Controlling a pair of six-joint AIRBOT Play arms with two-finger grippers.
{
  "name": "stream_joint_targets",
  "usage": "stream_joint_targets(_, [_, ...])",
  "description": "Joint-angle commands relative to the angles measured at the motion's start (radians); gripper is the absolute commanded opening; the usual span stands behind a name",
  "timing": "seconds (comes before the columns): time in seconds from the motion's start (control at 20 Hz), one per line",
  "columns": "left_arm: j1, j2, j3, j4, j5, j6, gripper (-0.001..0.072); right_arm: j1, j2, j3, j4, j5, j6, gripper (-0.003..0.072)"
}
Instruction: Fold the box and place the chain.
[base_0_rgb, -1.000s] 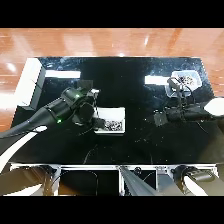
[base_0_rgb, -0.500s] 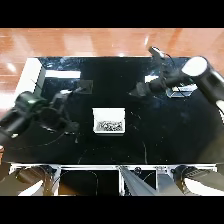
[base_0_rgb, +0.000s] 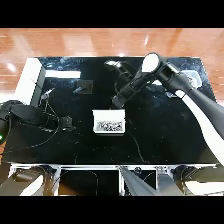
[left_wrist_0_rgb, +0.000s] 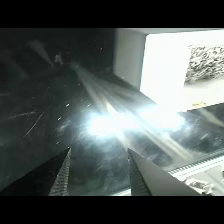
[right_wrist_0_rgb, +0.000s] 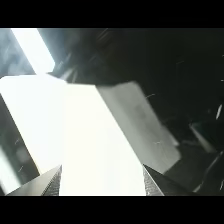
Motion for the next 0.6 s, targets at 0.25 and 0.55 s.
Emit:
stream_joint_targets(0.25, [0.008,0.002,-0.01,-0.036,-0.084,0.022,0.0465,0.086,-0.011,0.01,-0.158,0.158,0.018,0.0581])
stream_joint_targets(0.55, [-0.029,0.002,-0.014,-0.036,-0.149,0.0,0.0466,0.196,-0.011,0.01,-0.314,0.127,0.027,0.0584])
